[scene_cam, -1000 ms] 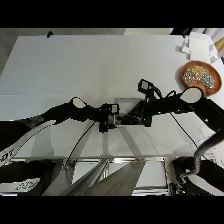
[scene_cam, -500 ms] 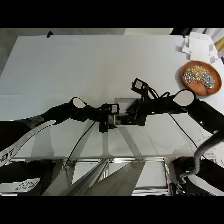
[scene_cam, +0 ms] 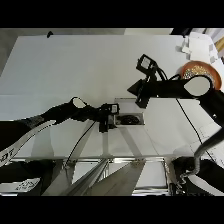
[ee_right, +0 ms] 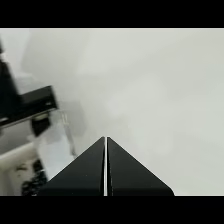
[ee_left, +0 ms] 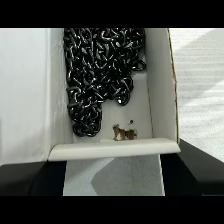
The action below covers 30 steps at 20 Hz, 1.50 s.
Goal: Fold the box and place the chain.
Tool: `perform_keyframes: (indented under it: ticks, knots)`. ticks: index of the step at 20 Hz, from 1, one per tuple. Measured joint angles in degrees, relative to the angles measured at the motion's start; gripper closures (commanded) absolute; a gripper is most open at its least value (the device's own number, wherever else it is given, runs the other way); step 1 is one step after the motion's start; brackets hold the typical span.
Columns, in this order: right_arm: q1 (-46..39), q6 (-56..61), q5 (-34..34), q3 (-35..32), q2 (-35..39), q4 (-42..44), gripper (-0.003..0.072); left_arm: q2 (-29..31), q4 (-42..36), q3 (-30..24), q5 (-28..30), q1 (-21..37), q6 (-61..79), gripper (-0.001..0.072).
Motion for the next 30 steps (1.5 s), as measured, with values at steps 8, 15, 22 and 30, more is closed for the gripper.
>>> perform_keyframes:
  ticks: [8, 15, 22, 30]
  knots:
    - [-4.9, -3.2, 6.1, 1.6, -9.0, -0.9, 0.0672, 0.0, 0.0, 0.0, 0.0, 0.0, 0.0, 0.0437]
    - [-5.3, -8.2, 17.5, 1.7, -10.9, -1.0, 0.0613, 0.0, 0.0, 0.0, 0.0, 0.0, 0.0, 0.0437]
    - [-4.5, -10.3, 28.2, 1.7, -11.1, -0.9, 0.0478, 0.0, 0.0, 0.0, 0.0, 0.0, 0.0, 0.0437]
    - [1.9, -9.2, 24.4, 1.7, -11.1, -7.7, 0.0411, 0.0, 0.0, 0.0, 0.0, 0.0, 0.0, 0.0437]
